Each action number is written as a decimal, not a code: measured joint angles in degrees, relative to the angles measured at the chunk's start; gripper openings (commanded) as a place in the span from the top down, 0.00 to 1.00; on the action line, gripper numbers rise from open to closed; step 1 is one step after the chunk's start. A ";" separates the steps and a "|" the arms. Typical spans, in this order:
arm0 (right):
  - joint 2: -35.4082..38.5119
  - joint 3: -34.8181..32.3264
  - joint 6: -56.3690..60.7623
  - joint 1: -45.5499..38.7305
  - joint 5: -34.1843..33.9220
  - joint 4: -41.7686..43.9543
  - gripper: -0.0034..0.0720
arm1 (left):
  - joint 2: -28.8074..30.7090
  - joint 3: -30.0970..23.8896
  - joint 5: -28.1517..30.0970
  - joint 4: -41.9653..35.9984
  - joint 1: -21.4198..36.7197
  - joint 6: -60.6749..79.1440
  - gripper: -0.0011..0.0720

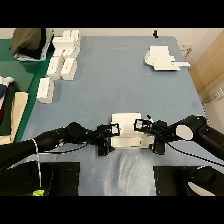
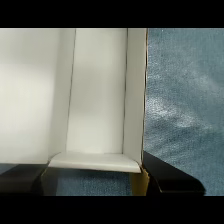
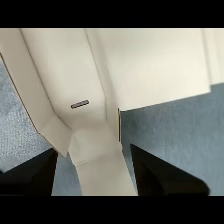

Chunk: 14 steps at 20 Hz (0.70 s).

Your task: Fold the box.

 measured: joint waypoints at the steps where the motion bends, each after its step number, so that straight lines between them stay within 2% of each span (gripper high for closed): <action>1: -0.15 0.00 0.42 0.20 -0.13 0.04 0.10 | 0.00 0.00 0.00 0.00 0.02 -0.02 0.35; 2: -0.24 0.00 1.40 0.37 0.15 0.02 0.13 | 0.00 0.00 0.00 0.00 0.00 -0.02 0.35; 7: 0.35 -0.07 4.92 0.28 5.01 -0.61 0.13 | 0.00 0.00 0.00 0.00 0.00 0.00 0.35; 9: 1.05 -0.07 1.46 -2.10 5.44 0.46 0.13 | 0.00 0.00 0.00 0.00 0.00 -0.02 0.35; 14: 2.58 -0.09 -13.92 -13.86 6.29 11.15 0.12 | 0.00 0.00 0.00 0.00 0.02 -0.02 0.35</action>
